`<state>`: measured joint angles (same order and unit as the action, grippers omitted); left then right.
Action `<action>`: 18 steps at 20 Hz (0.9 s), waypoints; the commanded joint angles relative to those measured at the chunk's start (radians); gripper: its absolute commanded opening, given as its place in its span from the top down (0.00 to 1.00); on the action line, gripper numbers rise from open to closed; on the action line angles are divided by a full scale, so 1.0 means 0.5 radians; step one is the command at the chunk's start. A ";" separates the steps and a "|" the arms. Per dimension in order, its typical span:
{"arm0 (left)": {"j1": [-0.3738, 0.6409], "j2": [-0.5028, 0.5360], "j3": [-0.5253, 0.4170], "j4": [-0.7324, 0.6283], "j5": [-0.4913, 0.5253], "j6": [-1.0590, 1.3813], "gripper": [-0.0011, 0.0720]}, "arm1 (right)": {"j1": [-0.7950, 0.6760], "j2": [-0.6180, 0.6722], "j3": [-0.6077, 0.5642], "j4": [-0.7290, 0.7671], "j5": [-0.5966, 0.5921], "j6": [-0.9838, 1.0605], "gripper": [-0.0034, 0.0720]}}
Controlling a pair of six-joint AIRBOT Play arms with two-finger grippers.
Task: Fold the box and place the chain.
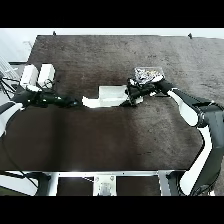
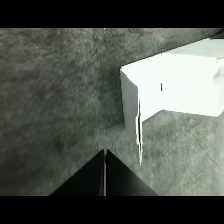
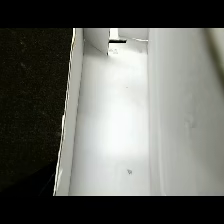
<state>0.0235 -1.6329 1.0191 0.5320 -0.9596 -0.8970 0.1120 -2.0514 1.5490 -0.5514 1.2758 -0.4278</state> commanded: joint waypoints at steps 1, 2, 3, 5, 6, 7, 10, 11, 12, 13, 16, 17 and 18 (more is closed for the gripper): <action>-0.102 -0.092 0.003 -0.157 0.116 0.089 0.96 | -0.001 0.000 0.000 0.001 0.001 0.001 0.27; -0.127 -0.114 0.003 -0.192 0.128 0.111 0.96 | -0.001 0.000 0.000 0.001 0.000 0.001 0.27; -0.153 -0.134 0.003 -0.230 0.142 0.140 0.96 | -0.001 0.000 0.000 0.001 0.001 0.001 0.27; -0.201 -0.172 0.013 -0.272 0.179 0.175 0.96 | -0.001 0.000 0.000 0.001 0.001 0.000 0.27; -0.214 -0.188 0.023 -0.293 0.186 0.177 0.96 | -0.001 0.000 0.000 0.001 0.001 0.001 0.27; -0.227 -0.192 0.023 -0.327 0.198 0.203 0.96 | -0.001 0.000 0.000 0.001 0.001 0.001 0.27; -0.237 -0.192 0.039 -0.434 0.189 0.280 0.96 | -0.001 0.000 0.000 0.001 0.000 0.001 0.27; -0.237 -0.192 0.069 -0.437 0.169 0.280 0.96 | -0.001 0.000 0.000 0.001 0.000 0.001 0.27; -0.237 -0.192 0.108 -0.437 0.137 0.279 0.96 | -0.001 0.000 0.000 0.001 0.001 0.001 0.27; -0.237 -0.192 0.149 -0.436 0.099 0.279 0.96 | -0.001 0.000 0.000 0.001 0.001 0.001 0.27; -0.237 -0.187 0.230 -0.436 0.010 0.278 0.96 | -0.001 0.000 0.000 0.001 0.001 0.001 0.27; -0.237 -0.187 0.236 -0.437 0.000 0.278 0.96 | -0.001 0.000 0.000 0.001 0.001 0.001 0.27; -0.237 -0.187 0.236 -0.437 -0.009 0.278 0.95 | -0.001 0.000 0.000 0.001 0.001 0.001 0.27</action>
